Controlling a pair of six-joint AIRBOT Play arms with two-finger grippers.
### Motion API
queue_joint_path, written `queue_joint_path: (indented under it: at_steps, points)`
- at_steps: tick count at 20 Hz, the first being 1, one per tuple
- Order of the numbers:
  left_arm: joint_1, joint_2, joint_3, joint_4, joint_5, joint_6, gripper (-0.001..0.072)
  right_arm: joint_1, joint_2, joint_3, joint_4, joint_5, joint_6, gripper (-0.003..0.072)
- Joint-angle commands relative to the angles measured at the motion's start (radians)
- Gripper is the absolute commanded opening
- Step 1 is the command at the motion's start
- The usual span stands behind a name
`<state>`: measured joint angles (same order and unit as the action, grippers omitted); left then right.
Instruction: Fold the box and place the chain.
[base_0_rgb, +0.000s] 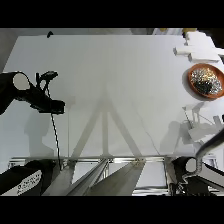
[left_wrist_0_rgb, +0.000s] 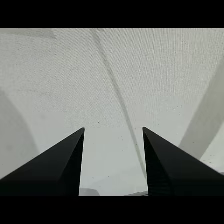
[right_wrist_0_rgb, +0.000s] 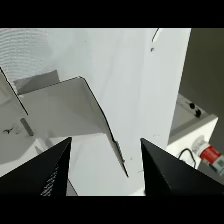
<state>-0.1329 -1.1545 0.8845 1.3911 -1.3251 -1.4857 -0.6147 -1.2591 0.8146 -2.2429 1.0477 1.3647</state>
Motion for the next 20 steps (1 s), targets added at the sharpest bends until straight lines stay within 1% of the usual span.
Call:
queue_joint_path:
  at_steps: [1, 2, 3, 5, 8, 10, 12, 14, 16, 18, 20]
  points:
    - [0.000, 0.000, 0.000, 0.000, 0.000, 0.000, 0.0411, -0.006, -0.058, 0.001, -0.005, -0.010, 0.016, 0.0343]
    - [0.000, 0.000, 0.000, 0.000, 0.000, 0.000, 0.0411, -0.006, -0.066, 0.002, -0.005, 0.011, 0.015, 0.0219]
    - [0.000, 0.000, 0.000, 0.000, 0.000, 0.000, 0.0411, -0.006, -0.067, 0.002, -0.005, 0.034, 0.015, 0.0124]
    - [0.000, 0.000, 0.000, 0.000, 0.000, 0.000, 0.0411, -0.002, -0.064, 0.006, -0.011, 0.101, 0.015, 0.0018]
    - [0.000, 0.000, 0.000, 0.000, 0.000, 0.000, 0.0411, 0.070, -0.005, 0.006, 0.022, 0.163, 0.015, 0.0017]
    - [0.000, 0.000, 0.000, 0.000, 0.000, 0.000, 0.0411, 0.161, 0.077, 0.006, 0.108, 0.163, 0.015, 0.0017]
    - [0.000, 0.000, 0.000, 0.000, 0.000, 0.000, 0.0411, 0.256, 0.163, 0.006, 0.279, 0.151, 0.010, 0.0017]
    - [0.000, 0.000, 0.000, 0.000, 0.000, 0.000, 0.0411, 0.345, 0.250, 0.004, 0.487, 0.149, -0.037, 0.0016]
    - [0.000, 0.000, 0.000, 0.000, 0.000, 0.000, 0.0411, 0.404, 0.340, -0.019, 0.674, 0.143, -0.063, 0.0016]
    - [0.000, 0.000, 0.000, 0.000, 0.000, 0.000, 0.0411, 0.456, 0.441, -0.079, 0.784, 0.120, -0.061, 0.0016]
    - [0.000, 0.000, 0.000, 0.000, 0.000, 0.000, 0.0411, 0.497, 0.543, -0.163, 0.839, 0.117, -0.055, 0.0016]
